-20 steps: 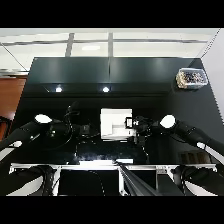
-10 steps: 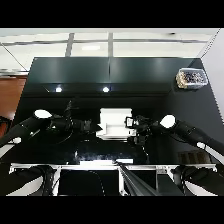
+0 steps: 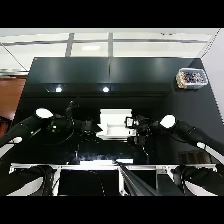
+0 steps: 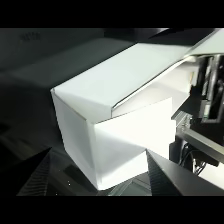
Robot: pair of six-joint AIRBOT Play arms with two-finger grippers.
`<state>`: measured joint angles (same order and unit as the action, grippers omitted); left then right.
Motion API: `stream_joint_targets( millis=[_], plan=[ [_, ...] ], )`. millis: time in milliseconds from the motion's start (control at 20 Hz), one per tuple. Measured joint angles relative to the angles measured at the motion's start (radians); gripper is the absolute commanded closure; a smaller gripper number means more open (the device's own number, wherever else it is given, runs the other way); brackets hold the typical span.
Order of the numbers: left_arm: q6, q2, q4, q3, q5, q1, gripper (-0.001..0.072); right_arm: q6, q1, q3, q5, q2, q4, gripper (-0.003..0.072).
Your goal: Fold the box and place the chain.
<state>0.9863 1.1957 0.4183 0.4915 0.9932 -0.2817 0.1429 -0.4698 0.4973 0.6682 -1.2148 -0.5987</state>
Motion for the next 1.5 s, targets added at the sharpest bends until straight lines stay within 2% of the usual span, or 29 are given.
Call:
stream_joint_targets(
  millis=[150, 400, 450, 500, 600, 900, 1500],
  plan=[
    [0.097, 0.000, 0.101, 0.049, -0.024, -0.069, 0.0038, 0.000, 0.000, 0.000, 0.000, 0.000, 0.000, 0.0545],
    [0.417, 0.002, 0.411, 0.193, -0.039, -0.190, 0.0044, 0.000, 0.000, 0.000, 0.001, -0.003, 0.000, 0.0545],
    [0.473, 0.003, 0.464, 0.217, -0.039, -0.210, 0.0145, 0.000, 0.000, 0.000, 0.001, -0.003, 0.000, 0.0545],
    [0.525, 0.006, 0.512, 0.242, -0.039, -0.232, 0.0203, 0.000, 0.000, 0.000, 0.001, -0.004, 0.000, 0.0545],
    [0.592, 0.016, 0.575, 0.283, -0.037, -0.270, 0.0208, 0.000, 0.000, 0.000, 0.001, -0.005, 0.000, 0.0545],
    [0.698, 0.046, 0.639, 0.347, -0.014, -0.348, 0.0207, 0.000, 0.000, 0.000, 0.001, -0.006, 0.000, 0.0545],
    [0.922, 0.089, 0.762, 0.369, -0.020, -0.430, 0.0208, 0.000, 0.000, 0.000, 0.000, -0.006, 0.000, 0.0545]
  ],
)
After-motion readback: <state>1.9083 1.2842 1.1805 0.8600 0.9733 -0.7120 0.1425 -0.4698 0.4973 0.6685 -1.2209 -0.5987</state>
